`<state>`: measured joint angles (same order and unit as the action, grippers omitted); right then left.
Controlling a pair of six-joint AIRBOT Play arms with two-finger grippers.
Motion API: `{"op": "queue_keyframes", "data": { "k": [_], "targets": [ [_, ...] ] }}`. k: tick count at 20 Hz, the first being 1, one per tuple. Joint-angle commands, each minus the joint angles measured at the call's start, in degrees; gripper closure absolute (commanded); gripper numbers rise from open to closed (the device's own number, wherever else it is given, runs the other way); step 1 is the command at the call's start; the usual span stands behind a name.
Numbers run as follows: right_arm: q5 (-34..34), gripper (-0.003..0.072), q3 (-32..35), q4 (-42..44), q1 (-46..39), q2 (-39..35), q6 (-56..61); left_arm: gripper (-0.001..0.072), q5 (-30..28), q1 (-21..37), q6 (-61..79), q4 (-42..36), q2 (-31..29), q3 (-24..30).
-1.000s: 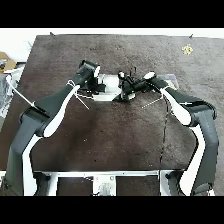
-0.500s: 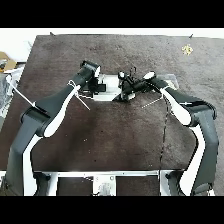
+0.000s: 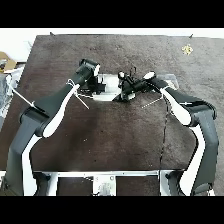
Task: Fold the box and place the chain.
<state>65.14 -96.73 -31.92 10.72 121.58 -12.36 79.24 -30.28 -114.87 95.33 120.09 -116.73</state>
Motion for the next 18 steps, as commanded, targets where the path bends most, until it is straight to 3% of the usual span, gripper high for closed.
{"op": "queue_keyframes", "data": {
  "k": [1, 6, 11, 15, 18],
  "targets": [
    [0.0, 0.0248, 0.0, 0.0, 0.0, 0.0, 0.0, 0.0338, 1.8, 0.0, 3.1, -0.5, -1.9, -0.6],
    [0.0, 0.0249, 0.0, 0.0, 0.0, 0.0, 0.0, 0.0338, 2.6, 0.0, 24.1, 0.5, -9.1, -0.6],
    [0.0, 0.0248, 0.0, 0.0, 0.0, 0.0, 0.0, 0.0337, -0.3, 1.1, 32.5, 0.8, -14.5, -0.6],
    [0.0, 0.0248, 0.0, 0.0, 0.0, 0.0, 0.0, 0.0338, -3.8, 7.7, 51.3, -13.5, -16.9, -0.6],
    [0.0, 0.0249, 0.0, 0.0, 0.0, 0.0, 0.0, 0.0338, -4.2, 15.4, 75.4, -31.6, -16.8, 2.3]
  ]
}}
